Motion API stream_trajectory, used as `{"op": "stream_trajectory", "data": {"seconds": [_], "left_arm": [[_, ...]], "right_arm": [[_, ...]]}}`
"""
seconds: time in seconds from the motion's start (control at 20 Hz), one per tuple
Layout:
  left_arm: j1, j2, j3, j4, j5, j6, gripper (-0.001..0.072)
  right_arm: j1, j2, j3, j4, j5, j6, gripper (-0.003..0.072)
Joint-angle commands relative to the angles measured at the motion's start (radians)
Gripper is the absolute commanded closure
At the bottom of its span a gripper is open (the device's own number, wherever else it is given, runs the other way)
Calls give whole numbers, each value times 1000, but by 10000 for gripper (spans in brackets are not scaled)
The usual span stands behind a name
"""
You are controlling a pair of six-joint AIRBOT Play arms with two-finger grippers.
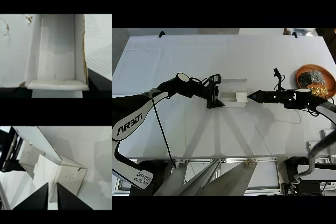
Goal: Fold the box and place the chain.
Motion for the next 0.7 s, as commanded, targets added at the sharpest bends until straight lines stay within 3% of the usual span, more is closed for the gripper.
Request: {"op": "stream_trajectory", "data": {"seconds": [0.0, 0.35, 0.5, 0.65], "left_arm": [[1, 1, 0, 0, 0, 0, 451], [1, 1, 0, 0, 0, 0, 451], [1, 1, 0, 0, 0, 0, 451], [1, 1, 0, 0, 0, 0, 451]], "right_arm": [[3, 1, 0, 4, -19, -9, 553], [16, 13, 0, -27, -67, -45, 553], [51, 70, 0, -45, -168, -41, 477], [82, 110, 2, -121, -233, 14, 465]]}}
